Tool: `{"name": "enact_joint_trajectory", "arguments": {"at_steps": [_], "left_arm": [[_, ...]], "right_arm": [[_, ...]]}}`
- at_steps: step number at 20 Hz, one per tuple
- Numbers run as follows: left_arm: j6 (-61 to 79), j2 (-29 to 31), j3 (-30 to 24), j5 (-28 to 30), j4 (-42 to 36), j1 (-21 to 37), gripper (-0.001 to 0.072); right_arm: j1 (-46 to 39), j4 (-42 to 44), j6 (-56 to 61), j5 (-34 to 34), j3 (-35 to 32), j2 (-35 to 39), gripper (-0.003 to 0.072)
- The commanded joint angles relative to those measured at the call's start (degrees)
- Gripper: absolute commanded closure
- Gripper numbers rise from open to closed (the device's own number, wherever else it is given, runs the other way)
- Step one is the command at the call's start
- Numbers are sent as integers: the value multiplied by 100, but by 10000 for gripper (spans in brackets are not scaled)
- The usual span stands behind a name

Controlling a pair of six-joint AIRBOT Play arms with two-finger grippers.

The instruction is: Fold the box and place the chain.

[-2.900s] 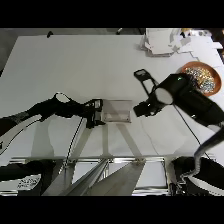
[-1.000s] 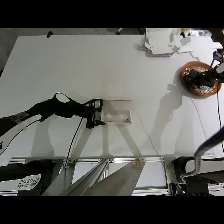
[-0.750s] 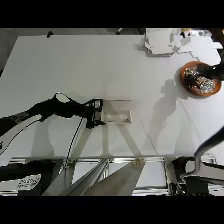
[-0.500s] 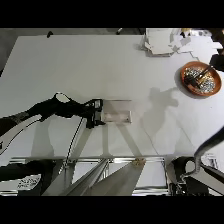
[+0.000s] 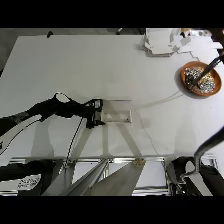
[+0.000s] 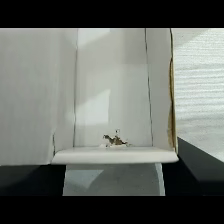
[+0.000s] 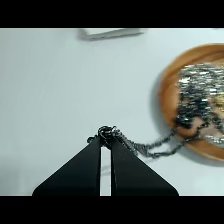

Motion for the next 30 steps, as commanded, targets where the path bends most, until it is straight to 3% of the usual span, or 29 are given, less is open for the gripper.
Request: {"name": "enact_joint_trajectory", "arguments": {"at_steps": [1, 3, 8, 16, 24, 30], "left_arm": [[2, 4, -2, 0, 0, 0, 505], [2, 4, -2, 0, 0, 0, 505], [2, 4, -2, 0, 0, 0, 505], [0, 4, -2, 0, 0, 0, 505], [2, 4, -2, 0, 0, 0, 505], [2, 4, -2, 0, 0, 0, 505]], "right_arm": [[546, 356, -15, 855, 0, 240, 664], [918, 356, 68, 1187, -7, 249, 664], [2063, 785, 111, 1145, -262, 284, 664], [4426, 874, 221, -772, -1438, 225, 664], [5154, 745, 256, -1836, -2122, -487, 664], [5685, 737, 238, -2192, -2361, -1298, 664]]}}
